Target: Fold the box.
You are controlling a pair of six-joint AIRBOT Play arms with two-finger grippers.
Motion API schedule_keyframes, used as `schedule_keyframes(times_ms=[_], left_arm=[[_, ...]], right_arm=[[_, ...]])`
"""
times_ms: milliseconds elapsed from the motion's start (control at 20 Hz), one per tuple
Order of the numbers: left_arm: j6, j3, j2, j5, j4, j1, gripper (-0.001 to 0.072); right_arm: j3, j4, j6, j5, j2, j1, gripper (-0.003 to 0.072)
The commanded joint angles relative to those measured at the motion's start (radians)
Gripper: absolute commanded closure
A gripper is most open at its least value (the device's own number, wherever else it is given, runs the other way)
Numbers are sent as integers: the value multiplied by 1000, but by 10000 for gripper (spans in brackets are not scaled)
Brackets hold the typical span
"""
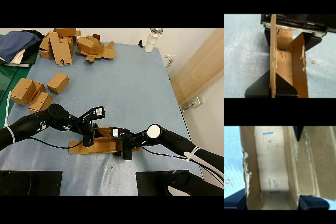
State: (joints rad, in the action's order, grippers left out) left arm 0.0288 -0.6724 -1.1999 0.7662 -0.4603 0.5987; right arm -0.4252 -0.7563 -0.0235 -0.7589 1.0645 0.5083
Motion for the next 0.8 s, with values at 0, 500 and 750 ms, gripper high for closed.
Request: schedule_keyframes(times_ms=[0,500,750], left_arm=[[0,0,1,0,0,0,696],[0,0,1,0,0,0,696],[-48,0,1,-45,10,0,145]], right_arm=[[1,-14,-2,8,1,1,26],[1,-41,-2,8,1,35,207],[1,-55,-2,8,1,35,207]])
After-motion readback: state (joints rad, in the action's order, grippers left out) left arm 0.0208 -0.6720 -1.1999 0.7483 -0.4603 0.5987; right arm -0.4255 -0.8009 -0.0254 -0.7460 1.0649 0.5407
